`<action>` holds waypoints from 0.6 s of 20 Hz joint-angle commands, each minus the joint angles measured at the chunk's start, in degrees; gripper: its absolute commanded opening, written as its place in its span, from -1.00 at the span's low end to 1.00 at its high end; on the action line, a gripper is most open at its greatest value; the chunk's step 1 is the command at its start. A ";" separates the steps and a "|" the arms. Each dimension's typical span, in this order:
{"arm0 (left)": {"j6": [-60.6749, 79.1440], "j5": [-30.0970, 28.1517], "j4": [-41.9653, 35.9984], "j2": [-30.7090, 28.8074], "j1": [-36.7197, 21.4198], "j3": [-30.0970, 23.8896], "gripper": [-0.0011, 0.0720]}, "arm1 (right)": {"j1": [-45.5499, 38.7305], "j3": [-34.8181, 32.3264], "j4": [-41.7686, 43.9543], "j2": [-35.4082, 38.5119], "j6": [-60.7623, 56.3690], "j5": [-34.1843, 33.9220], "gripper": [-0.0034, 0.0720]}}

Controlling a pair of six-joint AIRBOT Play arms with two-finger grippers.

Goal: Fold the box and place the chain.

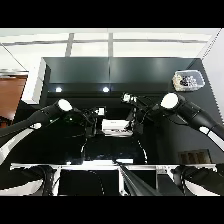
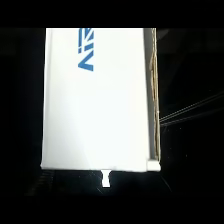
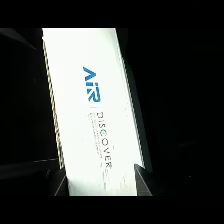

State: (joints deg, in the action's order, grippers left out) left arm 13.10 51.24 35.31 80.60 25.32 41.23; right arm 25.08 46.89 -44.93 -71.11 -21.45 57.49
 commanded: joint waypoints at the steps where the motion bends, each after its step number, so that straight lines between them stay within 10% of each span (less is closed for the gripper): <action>1: -0.04 -0.04 -0.02 0.02 0.02 0.04 -0.02 | 0.04 -0.37 -0.13 -0.04 -0.07 0.31 0.18; 12: -0.04 -0.04 -0.02 0.02 0.02 0.04 -0.02 | 0.02 -0.35 -0.33 0.02 -0.07 1.20 0.27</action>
State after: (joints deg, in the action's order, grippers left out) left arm 13.13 51.27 35.31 80.60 25.32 41.23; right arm 25.08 46.57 -44.99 -71.11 -21.47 58.59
